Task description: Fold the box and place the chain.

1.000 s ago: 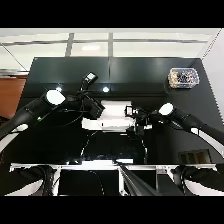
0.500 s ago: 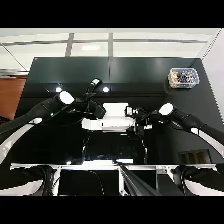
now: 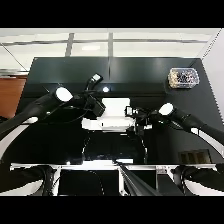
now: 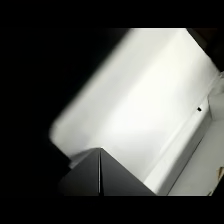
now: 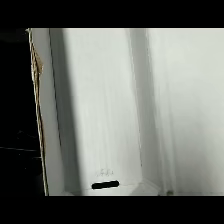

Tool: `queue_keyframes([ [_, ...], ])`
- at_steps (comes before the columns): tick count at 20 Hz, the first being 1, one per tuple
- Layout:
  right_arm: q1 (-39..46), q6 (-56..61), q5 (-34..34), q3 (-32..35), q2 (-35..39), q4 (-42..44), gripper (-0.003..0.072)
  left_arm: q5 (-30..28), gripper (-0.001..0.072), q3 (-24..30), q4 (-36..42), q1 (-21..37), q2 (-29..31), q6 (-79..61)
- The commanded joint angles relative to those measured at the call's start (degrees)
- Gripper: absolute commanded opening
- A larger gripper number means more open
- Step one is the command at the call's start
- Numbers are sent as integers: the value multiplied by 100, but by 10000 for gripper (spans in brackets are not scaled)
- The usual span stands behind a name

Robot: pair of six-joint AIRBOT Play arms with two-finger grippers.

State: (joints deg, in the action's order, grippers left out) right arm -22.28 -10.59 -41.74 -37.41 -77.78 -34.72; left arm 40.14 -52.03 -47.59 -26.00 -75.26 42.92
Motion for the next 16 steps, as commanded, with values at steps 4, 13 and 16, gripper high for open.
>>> queue_keyframes([
  [4,-4,2,-2,4,0,2,459,758,24,210,-1891,144,1561,166],
  [13,-4,2,-2,4,0,2,460,1259,711,1032,-2026,-28,1440,-2629],
  [16,-4,2,-2,4,0,4,460,1241,710,1001,-1274,79,957,-2885],
])
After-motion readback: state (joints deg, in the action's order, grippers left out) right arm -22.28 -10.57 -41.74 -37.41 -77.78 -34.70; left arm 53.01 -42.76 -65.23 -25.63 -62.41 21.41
